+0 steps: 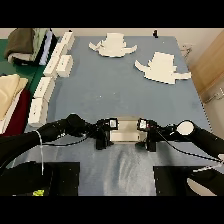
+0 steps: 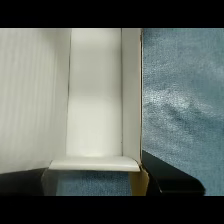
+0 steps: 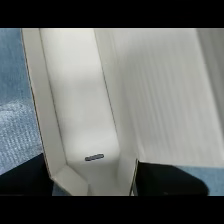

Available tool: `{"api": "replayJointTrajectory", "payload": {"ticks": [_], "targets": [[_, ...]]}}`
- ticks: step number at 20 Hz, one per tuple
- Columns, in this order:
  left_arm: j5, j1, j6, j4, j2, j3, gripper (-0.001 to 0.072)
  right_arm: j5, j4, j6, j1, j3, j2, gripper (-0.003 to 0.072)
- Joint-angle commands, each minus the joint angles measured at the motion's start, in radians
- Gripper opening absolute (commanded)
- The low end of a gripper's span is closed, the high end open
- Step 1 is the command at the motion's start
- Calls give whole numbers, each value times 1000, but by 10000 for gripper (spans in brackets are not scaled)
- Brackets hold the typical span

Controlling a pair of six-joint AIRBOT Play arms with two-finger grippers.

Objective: Fold the box.

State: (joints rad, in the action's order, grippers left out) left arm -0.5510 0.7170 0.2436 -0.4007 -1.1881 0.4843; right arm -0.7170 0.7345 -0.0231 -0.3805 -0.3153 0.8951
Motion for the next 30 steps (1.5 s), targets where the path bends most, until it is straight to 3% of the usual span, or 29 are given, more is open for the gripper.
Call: {"api": "replayJointTrajectory", "payload": {"ticks": [1,5,10,11,12,14,16,20,23,24,25,26,27,30], "targets": [[0,0,2,0,-1,0,528,-44,66,89,1,-1,-57,720],[0,0,2,0,-1,0,528,-160,237,322,0,-1,-201,718],[0,0,2,0,-1,0,528,-273,343,345,0,-1,-452,712],[0,0,2,0,-1,0,528,-245,362,345,0,1,-492,704],[0,0,2,0,-1,0,528,-237,336,368,0,1,-518,704],[0,0,2,0,-1,0,528,-249,135,596,0,2,-545,704],[0,0,2,0,-1,0,528,-223,-92,1062,0,2,-541,705],[0,0,2,0,-1,0,528,-177,-148,1529,0,2,-463,704],[0,0,2,0,-1,0,528,-154,-225,1612,-2,2,-368,702],[0,0,2,0,-1,0,528,-158,-248,1612,-2,2,-325,655],[0,0,2,0,-1,0,528,-159,-290,1608,-2,2,-283,516],[0,0,2,0,-1,0,528,-159,-364,1558,-2,-1,-234,266],[0,0,2,0,-1,0,528,-156,-451,1466,-2,-6,-190,193],[0,0,2,0,-1,0,528,-149,-562,1252,0,-79,-62,193]]}}
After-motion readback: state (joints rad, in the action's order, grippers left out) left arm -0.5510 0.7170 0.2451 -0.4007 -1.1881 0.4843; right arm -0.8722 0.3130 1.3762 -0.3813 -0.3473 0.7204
